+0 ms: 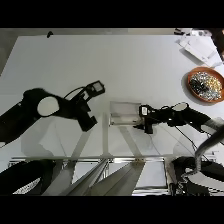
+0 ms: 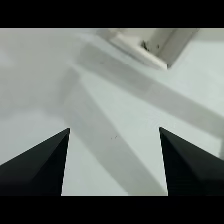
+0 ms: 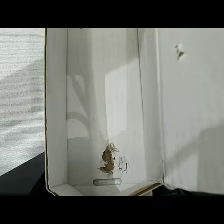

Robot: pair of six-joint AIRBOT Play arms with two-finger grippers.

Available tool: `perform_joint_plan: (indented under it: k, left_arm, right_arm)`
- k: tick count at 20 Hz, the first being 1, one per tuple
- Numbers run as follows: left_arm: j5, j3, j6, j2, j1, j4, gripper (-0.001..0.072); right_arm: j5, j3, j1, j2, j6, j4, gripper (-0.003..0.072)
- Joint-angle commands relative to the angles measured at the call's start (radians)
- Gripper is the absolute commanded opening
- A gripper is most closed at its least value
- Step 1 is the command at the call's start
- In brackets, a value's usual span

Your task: Fold the box and place the chain.

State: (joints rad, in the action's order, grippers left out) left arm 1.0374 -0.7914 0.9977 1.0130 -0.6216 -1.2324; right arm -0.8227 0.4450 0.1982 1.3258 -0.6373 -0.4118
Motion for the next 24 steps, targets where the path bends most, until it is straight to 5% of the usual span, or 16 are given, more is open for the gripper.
perform_joint_plan:
  k: [1,3,4,6,10,17,24]
  left_arm:
    - [-0.127,0.205,-0.443,-0.084,0.097,0.152,0.0595]
    - [-0.194,0.210,-0.462,-0.029,0.137,0.262,0.0600]
    - [-0.227,0.210,-0.463,0.011,0.152,0.338,0.0682]
    - [-0.298,0.209,-0.481,0.097,0.160,0.438,0.0698]
    - [-0.321,0.199,-0.792,0.235,0.124,0.407,0.0704]
    - [-0.308,0.136,-1.050,0.294,0.029,0.416,0.0700]
    - [-0.332,0.062,-1.054,0.401,0.002,0.487,0.0701]
  right_arm:
    - [0.000,0.000,0.000,0.000,0.000,0.000,0.0413]
    - [0.000,0.000,0.000,0.000,0.000,0.000,0.0413]
    - [0.000,0.000,0.000,0.000,0.000,0.000,0.0413]
    - [0.000,0.000,0.000,0.000,0.000,0.000,0.0413]
    - [0.000,0.000,0.000,0.000,0.000,0.000,0.0413]
    - [-0.001,0.000,0.000,0.000,0.000,0.000,0.0413]
    - [0.000,0.000,0.000,0.000,0.000,0.000,0.0413]
